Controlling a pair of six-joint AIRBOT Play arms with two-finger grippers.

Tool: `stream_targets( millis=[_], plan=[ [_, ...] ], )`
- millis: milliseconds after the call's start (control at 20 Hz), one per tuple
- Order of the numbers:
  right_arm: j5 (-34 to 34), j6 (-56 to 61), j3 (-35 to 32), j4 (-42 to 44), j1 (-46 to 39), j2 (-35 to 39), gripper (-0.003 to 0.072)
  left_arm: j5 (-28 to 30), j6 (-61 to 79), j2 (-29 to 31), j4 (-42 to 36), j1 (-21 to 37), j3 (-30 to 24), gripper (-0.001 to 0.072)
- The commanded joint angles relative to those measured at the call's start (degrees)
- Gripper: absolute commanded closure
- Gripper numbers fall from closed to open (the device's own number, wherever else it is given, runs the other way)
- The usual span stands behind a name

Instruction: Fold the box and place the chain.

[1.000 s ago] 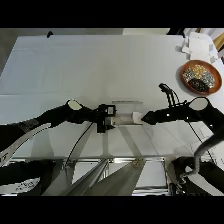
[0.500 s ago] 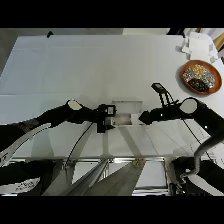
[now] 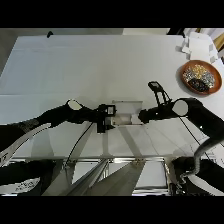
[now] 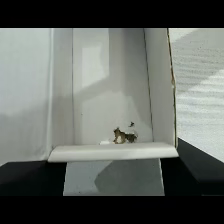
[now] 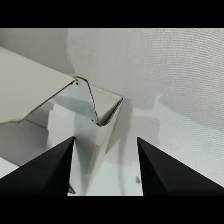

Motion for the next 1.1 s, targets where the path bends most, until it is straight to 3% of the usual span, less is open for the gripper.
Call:
stream_targets(
  millis=[0, 200, 450, 1050],
  plan=[
    [-0.6, 5.9, 0.2, -2.1, 2.5, -1.6, 0.0209, 0.0, 0.0, 0.0, 0.0, 0.0, 0.0, 0.0439],
    [-2.0, 7.6, 0.6, -2.3, 4.9, -1.6, 0.021, 0.0, 0.0, 0.0, 0.0, 0.0, 0.0, 0.0439],
    [-1.1, 16.1, 3.0, -10.6, 7.9, -1.7, 0.021, 0.0, 0.0, 0.0, 0.0, 0.0, 0.0, 0.0439],
    [0.5, 22.3, 3.9, -14.1, 11.9, -1.7, 0.021, 0.0, 0.0, 0.0, 0.0, 0.0, 0.0, 0.0439]
  ],
)
